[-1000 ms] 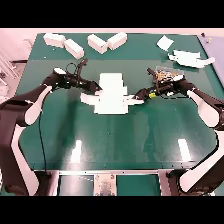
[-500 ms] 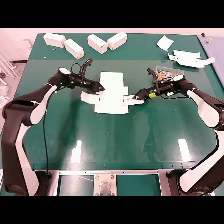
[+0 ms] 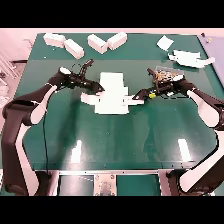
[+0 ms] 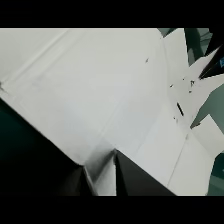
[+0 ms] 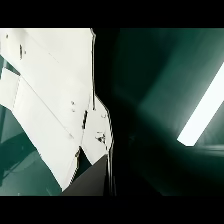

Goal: Fold the box and place the chain.

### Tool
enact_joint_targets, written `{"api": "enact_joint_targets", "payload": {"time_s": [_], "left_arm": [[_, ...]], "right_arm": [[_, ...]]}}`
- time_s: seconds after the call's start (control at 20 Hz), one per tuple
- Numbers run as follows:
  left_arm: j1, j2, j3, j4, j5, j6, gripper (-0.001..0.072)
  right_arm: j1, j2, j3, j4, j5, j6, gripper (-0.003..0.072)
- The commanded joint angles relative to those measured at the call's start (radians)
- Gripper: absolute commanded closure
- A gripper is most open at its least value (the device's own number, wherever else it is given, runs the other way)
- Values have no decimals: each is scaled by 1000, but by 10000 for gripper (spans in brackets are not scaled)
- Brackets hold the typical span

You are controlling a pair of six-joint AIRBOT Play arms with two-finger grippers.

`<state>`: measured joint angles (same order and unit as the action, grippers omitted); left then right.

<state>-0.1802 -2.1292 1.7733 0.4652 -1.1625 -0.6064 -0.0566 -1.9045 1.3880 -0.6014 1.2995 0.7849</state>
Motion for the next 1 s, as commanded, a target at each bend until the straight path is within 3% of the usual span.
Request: {"api": "enact_joint_targets", "payload": {"time_s": [0.0, 0.05, 0.1, 0.2, 0.65, 0.75, 0.8, 0.95], "left_arm": [[8, 0, 1, 3, 0, 5, 531], [8, 0, 1, 4, 2, 14, 534], [8, -1, 1, 3, 0, 21, 614], [8, -1, 1, 2, -8, 60, 654], [5, -1, 1, -36, -88, 452, 690], [12, -1, 0, -39, -108, 543, 691], [17, -1, -5, -45, -114, 586, 691], [29, -21, -6, -82, -149, 665, 693]], "right_arm": [[1, -1, 0, -5, 1, 0, 687], [1, -1, 0, -5, 1, 0, 687], [1, -1, 0, -5, 1, 0, 688], [1, -1, 0, -6, 1, -1, 687], [0, -1, 0, -1, 0, -5, 684], [-3, -1, 0, 0, 1, -12, 532], [-3, -1, 0, 1, 1, -17, 491], [-22, -1, 7, 58, 1, -68, 489]]}}
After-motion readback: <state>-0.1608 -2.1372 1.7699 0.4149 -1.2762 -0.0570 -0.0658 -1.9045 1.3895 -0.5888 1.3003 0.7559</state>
